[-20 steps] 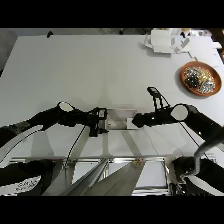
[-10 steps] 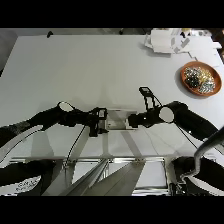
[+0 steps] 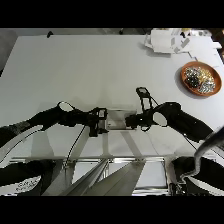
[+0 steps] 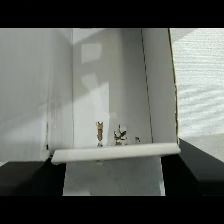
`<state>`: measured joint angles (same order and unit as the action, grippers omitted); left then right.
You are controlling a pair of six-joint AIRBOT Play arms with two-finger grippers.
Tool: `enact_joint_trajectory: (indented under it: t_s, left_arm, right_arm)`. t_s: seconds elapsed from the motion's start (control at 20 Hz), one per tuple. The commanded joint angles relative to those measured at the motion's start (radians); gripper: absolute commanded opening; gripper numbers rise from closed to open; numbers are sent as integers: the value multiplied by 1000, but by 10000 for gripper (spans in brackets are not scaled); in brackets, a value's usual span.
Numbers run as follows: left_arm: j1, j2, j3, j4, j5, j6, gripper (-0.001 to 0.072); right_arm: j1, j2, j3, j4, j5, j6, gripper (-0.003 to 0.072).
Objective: Fold the box and place the chain.
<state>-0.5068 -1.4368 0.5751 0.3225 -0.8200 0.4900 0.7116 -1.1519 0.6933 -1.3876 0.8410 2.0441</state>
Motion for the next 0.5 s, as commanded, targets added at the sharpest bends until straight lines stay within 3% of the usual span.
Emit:
enact_joint_trajectory:
  t_s: [0.0, 0.25, 0.45]
  left_arm:
    - [0, 0, 0, 0, 0, 0, 138]
    - [0, 0, 0, 0, 0, 0, 138]
    - [0, 0, 0, 0, 0, 0, 138]
  right_arm:
    - [31, -53, 37, -32, 35, 27, 285]
    - [35, -87, 78, -163, 119, 129, 283]
    - [35, -127, 79, -179, 145, 137, 283]
